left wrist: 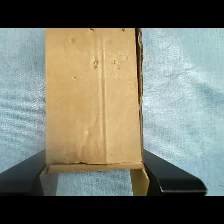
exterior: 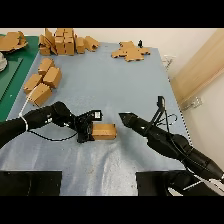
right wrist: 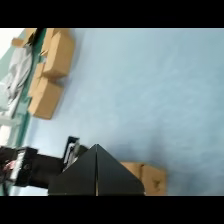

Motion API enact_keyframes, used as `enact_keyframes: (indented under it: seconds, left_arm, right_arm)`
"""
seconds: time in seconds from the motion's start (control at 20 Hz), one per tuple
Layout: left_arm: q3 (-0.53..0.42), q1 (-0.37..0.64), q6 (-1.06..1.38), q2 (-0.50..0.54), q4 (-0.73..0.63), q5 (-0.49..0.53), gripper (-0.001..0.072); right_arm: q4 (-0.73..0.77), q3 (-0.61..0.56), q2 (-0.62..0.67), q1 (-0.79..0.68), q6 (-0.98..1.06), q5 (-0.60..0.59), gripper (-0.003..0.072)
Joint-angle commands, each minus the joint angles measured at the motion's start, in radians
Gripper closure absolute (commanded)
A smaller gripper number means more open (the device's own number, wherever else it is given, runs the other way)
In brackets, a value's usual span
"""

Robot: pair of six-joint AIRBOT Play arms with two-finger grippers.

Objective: Fold the box.

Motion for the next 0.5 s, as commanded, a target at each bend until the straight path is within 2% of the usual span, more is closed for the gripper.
enact_keyframes:
  seconds: [0.0,0.05,0.1,0.15,0.25,0.35,0.45]
  left_arm:
    - [0.000,0.000,0.000,0.000,0.000,0.016,0.0308]
    - [0.000,-0.001,0.000,0.000,-0.008,0.047,0.0308]
    - [0.000,-0.002,0.000,0.000,-0.025,0.082,0.0308]
    - [0.000,-0.002,0.000,0.000,-0.030,0.105,0.0307]
    - [0.000,-0.002,0.000,0.000,-0.029,0.107,0.0308]
    - [0.000,-0.002,0.000,0.000,-0.030,0.122,0.0308]
    - [0.000,-0.002,0.000,0.000,-0.029,0.127,0.0308]
  right_arm:
    - [-0.237,0.003,0.023,-0.108,-0.029,-0.031,0.0683]
    - [-0.307,0.014,0.023,-0.107,-0.101,-0.060,0.0674]
    - [-0.326,0.040,0.020,-0.107,-0.169,-0.113,0.0541]
    - [-0.326,0.081,0.011,-0.107,-0.257,-0.180,0.0460]
    - [-0.326,0.187,-0.031,-0.107,-0.455,-0.291,0.0376]
    - [-0.324,0.309,-0.116,-0.107,-0.616,-0.371,0.0376]
    - [-0.319,0.420,-0.229,-0.107,-0.662,-0.442,0.0391]
